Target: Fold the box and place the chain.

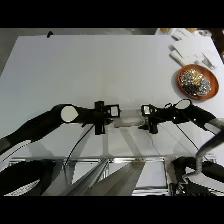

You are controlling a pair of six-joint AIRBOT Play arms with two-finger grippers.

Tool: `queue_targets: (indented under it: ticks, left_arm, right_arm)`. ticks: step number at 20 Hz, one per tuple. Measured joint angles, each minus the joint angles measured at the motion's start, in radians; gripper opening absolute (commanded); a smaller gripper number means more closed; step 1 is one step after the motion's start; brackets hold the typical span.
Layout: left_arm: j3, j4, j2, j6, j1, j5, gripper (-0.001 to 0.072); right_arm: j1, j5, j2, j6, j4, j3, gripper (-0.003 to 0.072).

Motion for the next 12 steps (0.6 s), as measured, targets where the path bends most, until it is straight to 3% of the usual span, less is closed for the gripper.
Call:
queue_targets:
  ticks: [1,2,6,9,12]
  left_arm:
    - [0.000,0.072,0.035,-0.137,0.018,-0.027,0.0090]
    - [0.000,0.145,0.068,-0.289,0.036,-0.057,0.0001]
    - [0.000,0.343,0.120,-0.885,0.122,-0.190,0.0007]
    - [0.000,0.365,0.070,-1.144,0.165,-0.225,0.0007]
    - [0.000,0.278,-0.017,-1.255,0.181,-0.192,0.0007]
  right_arm:
    - [0.000,0.000,0.000,0.000,0.000,0.000,0.0296]
    - [0.000,0.000,0.000,0.000,0.000,0.000,0.0296]
    - [0.000,0.000,0.000,0.000,0.000,0.000,0.0296]
    - [0.000,0.000,0.000,0.000,0.000,0.000,0.0296]
    - [0.000,0.000,0.000,0.000,0.000,0.000,0.0296]
